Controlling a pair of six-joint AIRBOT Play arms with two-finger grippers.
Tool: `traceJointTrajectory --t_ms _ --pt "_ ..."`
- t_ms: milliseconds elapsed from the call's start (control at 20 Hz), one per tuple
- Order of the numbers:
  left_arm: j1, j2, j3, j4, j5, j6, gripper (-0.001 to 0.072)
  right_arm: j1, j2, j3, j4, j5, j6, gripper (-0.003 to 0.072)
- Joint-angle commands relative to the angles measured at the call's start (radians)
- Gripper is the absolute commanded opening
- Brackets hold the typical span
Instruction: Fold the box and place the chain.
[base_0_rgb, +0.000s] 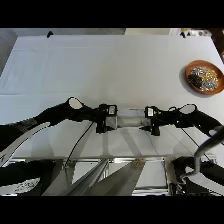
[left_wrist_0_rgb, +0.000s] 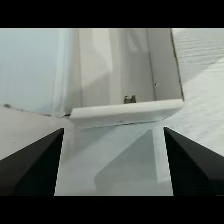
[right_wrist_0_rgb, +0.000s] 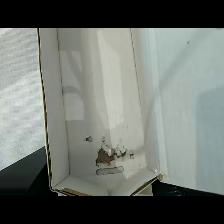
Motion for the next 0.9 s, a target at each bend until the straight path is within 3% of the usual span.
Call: traceJointTrajectory --t_ms 0,850 --pt "-0.019 -0.001 0.003 0.01 -0.022 -0.01 0.0714 0.0 0.001 0.001 0.0 0.0 0.0 0.0299" --pt "-0.062 -0.055 0.003 -0.114 0.05 -0.055 0.0706 0.0 0.001 0.001 0.0 0.0 0.0 0.0299"
